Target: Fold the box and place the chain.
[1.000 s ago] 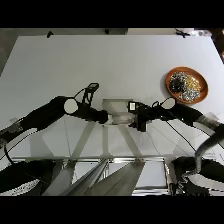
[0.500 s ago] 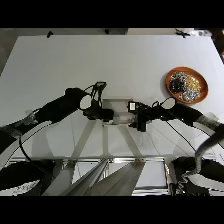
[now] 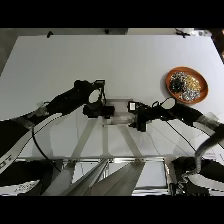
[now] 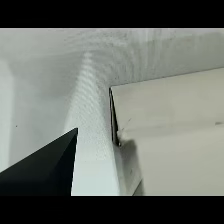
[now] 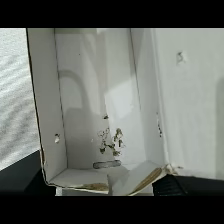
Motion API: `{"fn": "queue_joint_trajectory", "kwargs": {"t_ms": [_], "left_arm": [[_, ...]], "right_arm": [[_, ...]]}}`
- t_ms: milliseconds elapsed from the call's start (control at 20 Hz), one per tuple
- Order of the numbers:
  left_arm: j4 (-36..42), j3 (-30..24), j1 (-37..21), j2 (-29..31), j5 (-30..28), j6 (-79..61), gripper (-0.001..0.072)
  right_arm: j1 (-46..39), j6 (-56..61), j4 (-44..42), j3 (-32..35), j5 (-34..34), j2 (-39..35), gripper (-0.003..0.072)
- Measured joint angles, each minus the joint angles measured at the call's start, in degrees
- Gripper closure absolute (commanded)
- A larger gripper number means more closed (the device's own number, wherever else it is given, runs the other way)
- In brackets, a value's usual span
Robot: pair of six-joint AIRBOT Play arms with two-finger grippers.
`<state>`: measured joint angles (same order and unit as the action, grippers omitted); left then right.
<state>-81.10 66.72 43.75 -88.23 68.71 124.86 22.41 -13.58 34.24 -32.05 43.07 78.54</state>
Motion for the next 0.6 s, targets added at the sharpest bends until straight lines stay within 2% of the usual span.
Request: {"fn": "queue_joint_trajectory", "kwargs": {"t_ms": [150,300,450,600], "left_arm": [[-1.22,3.89,1.27,-3.48,4.24,2.38,0.0225],[-1.60,5.49,2.05,-5.27,6.64,6.23,0.0239],[-1.90,6.08,2.45,-5.95,7.54,9.68,0.0454],[-1.81,5.99,2.84,-6.23,7.02,11.72,0.0449]], "right_arm": [[0.00,0.00,0.02,0.00,-0.02,0.00,0.0165],[0.00,-0.02,0.02,0.00,-0.02,0.00,0.0165],[0.00,0.00,0.02,0.00,0.00,0.00,0.0165],[0.00,-0.02,0.02,0.00,-0.02,0.02,0.0165]]}}
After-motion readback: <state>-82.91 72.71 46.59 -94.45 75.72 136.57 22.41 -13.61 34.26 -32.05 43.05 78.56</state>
